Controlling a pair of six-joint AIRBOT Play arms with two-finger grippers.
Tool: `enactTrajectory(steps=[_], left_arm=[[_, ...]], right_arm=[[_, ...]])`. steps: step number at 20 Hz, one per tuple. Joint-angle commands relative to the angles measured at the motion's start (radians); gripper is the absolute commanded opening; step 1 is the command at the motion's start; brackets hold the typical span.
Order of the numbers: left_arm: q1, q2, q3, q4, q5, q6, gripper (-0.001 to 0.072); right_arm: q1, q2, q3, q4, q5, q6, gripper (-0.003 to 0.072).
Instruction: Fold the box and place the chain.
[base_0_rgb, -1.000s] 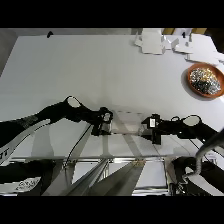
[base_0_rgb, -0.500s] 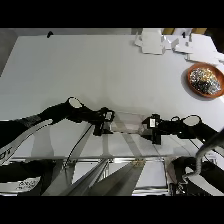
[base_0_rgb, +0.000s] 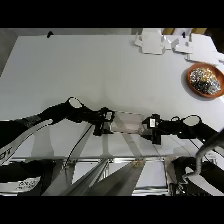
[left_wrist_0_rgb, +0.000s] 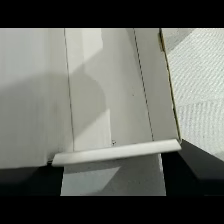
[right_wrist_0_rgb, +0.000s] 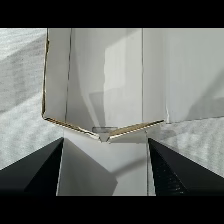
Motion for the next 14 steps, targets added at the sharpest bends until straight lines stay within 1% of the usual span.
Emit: enactTrajectory(steps=[1, 14], left_arm=[[-0.001, -0.001, 0.001, 0.002, 0.001, 0.0, 0.021], [0.0, -0.001, 0.001, 0.005, 0.001, 0.0, 0.021]], right_arm=[[0.0, 0.0, 0.0, 0.0, 0.0, 0.0, 0.0562], [0.0, 0.0, 0.0, 0.0, -0.03, 0.0, 0.0562]])
